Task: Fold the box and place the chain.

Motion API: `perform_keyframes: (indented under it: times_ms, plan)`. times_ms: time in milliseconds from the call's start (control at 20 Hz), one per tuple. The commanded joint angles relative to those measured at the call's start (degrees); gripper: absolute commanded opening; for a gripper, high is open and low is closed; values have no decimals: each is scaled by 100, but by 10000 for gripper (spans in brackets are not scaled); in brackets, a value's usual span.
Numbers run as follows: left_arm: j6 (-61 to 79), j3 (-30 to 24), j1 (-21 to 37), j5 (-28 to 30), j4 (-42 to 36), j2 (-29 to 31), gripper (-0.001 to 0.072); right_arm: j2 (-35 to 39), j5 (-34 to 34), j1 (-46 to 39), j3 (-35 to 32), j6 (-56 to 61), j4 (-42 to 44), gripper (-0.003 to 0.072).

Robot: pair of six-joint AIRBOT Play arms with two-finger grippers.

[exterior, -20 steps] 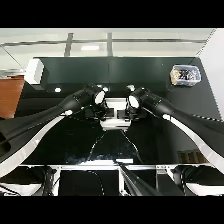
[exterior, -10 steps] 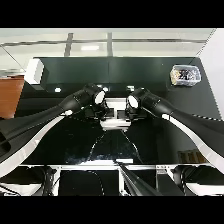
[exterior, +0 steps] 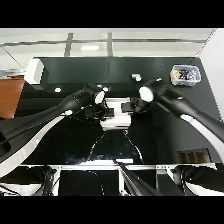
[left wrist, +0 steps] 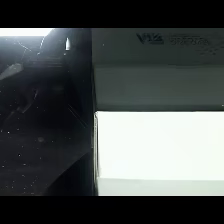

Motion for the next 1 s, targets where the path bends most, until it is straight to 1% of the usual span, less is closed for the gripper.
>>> perform_keyframes:
  times_ms: [0, 100, 150, 200, 250, 300, 350, 400, 500, 550, 600, 700, 800, 900, 950]
  plan:
    - [0, 2, 4, -2, 0, -2, 26, 1222, 66, -297, 9, -435, -651, 326]
    - [0, 2, 4, -2, 0, -2, 25, 1707, 225, -643, 4, -431, -2087, 326]
    - [0, 2, 4, -2, 0, -2, 26, 1779, 216, -885, -9, -431, -2594, 327]
    - [0, 2, 4, -2, 0, -2, 25, 1784, 83, -1226, -31, -431, -2820, 327]
    - [0, 2, 4, 0, 0, -2, 26, 1775, -295, -1692, -133, -433, -2793, 433]
    - [0, 2, 4, -2, 0, -2, 26, 1740, -713, -2151, -269, -433, -2717, 653]
    - [0, 2, 4, 4, 0, -2, 26, 1639, -1123, -2651, -420, -422, -2632, 659]
    - [0, 2, 4, 7, 0, -2, 26, 1462, -1447, -3119, -496, -422, -2365, 659]
    - [0, 2, 4, 7, 0, -2, 26, 894, -2059, -3960, -461, -424, -1591, 659]
    - [0, 2, 4, 7, 0, -2, 26, 535, -2326, -4277, -330, -424, -1174, 659]
    - [0, 2, 4, 4, 0, -2, 26, 109, -2430, -4511, -57, -426, -844, 659]
    - [0, 2, 4, 7, -2, -2, 26, -813, -2253, -4708, 758, -428, -575, 659]
    - [0, 2, 4, 4, 0, -2, 26, -1847, -1703, -4745, 1856, -424, -411, 658]
    - [0, 2, 4, 2, 0, -2, 26, -2835, -1010, -4745, 3005, -291, -398, 657]
    - [0, 2, 4, 2, 0, -2, 26, -3182, -763, -4756, 3405, -66, -450, 572]
